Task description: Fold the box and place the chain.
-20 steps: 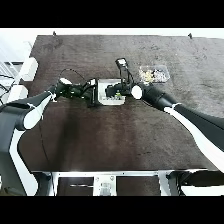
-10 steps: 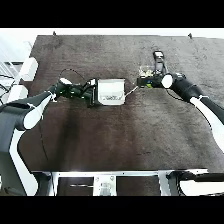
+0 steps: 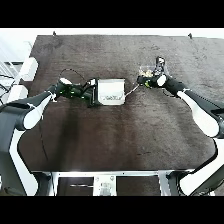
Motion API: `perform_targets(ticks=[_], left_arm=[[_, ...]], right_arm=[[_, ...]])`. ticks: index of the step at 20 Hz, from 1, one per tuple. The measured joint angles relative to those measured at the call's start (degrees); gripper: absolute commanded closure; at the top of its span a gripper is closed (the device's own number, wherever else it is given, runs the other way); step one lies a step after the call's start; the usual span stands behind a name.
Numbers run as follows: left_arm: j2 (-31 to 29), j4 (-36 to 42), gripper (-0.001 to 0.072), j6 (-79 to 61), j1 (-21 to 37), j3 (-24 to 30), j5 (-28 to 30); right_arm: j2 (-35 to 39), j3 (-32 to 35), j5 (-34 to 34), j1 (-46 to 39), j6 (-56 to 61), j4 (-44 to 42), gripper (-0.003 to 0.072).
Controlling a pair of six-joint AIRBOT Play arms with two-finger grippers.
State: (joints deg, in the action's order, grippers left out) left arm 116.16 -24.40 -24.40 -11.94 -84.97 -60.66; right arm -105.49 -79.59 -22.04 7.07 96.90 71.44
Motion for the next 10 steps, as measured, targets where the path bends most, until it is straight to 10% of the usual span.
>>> perform_targets(ticks=[2,10], left_arm=[[-0.02,0.00,0.0352,-0.02,0.00,0.00,0.00],[-0.02,0.00,0.0351,-0.02,0.00,0.00,0.02]], right_arm=[[-1.99,-2.34,0.11,0.28,-0.02,-0.74,0.0681],[8.63,-4.50,-9.79,1.44,-7.89,-1.03,0.0683]])
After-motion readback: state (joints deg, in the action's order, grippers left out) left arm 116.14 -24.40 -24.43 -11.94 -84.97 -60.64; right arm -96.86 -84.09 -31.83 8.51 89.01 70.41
